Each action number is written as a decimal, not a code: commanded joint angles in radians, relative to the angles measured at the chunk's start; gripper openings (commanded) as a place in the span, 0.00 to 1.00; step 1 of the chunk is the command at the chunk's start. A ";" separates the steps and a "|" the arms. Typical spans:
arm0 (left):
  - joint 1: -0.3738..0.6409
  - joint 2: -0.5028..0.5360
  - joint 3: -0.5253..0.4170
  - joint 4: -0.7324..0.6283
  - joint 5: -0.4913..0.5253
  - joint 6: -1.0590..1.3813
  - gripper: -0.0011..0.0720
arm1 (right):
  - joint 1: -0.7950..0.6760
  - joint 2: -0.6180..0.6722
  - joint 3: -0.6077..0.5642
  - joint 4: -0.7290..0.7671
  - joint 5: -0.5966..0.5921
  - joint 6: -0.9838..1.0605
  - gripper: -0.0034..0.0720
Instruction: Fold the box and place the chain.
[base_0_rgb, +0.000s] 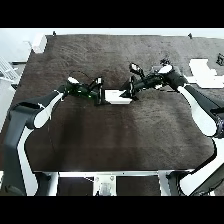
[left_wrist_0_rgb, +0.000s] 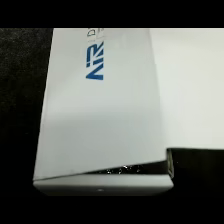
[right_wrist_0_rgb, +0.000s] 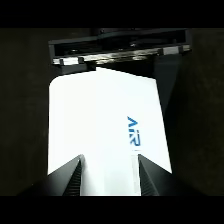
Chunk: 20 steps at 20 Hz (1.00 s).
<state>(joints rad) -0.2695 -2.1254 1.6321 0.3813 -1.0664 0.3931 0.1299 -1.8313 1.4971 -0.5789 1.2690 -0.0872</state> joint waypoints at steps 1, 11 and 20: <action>0.001 0.000 0.000 0.000 0.000 0.000 0.66 | -0.008 0.011 -0.002 0.014 0.051 0.000 0.59; 0.001 0.000 0.000 0.000 0.000 0.000 0.66 | -0.017 -0.005 -0.070 0.081 -0.032 -0.078 0.58; 0.001 0.000 0.000 0.000 0.000 0.000 0.66 | -0.013 -0.002 -0.076 0.082 -0.023 -0.158 0.53</action>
<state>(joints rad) -0.2695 -2.1254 1.6321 0.3809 -1.0664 0.3927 0.1143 -1.8351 1.4231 -0.5007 1.2293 -0.2211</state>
